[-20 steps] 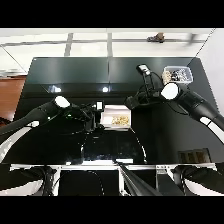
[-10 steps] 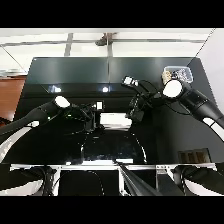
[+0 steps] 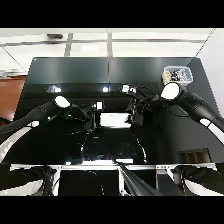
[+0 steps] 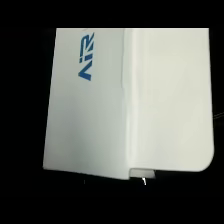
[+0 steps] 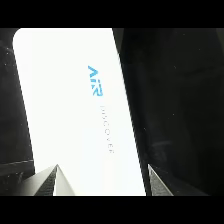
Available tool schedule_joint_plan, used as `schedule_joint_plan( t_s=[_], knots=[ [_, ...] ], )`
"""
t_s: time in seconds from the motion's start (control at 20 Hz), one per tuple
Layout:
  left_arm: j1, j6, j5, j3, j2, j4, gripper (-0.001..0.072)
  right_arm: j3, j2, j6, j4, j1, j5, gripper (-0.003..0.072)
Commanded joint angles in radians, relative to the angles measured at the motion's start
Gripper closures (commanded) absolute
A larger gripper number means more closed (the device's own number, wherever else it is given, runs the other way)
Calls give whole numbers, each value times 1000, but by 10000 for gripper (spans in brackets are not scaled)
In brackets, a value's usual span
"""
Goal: Fold the box and place the chain.
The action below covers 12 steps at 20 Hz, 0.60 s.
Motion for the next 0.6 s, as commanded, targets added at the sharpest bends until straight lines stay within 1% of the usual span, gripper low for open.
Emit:
schedule_joint_plan(
  t_s=[0.0,0.2,0.55],
  knots=[
    [0,1,0,0,0,0,361,-7,-2,-30,10,0,-16,43],
    [0,1,0,0,0,0,361,-7,-2,-30,28,1,-32,43],
    [0,1,0,0,0,0,361,-7,-2,-30,32,1,-11,43]
  ],
)
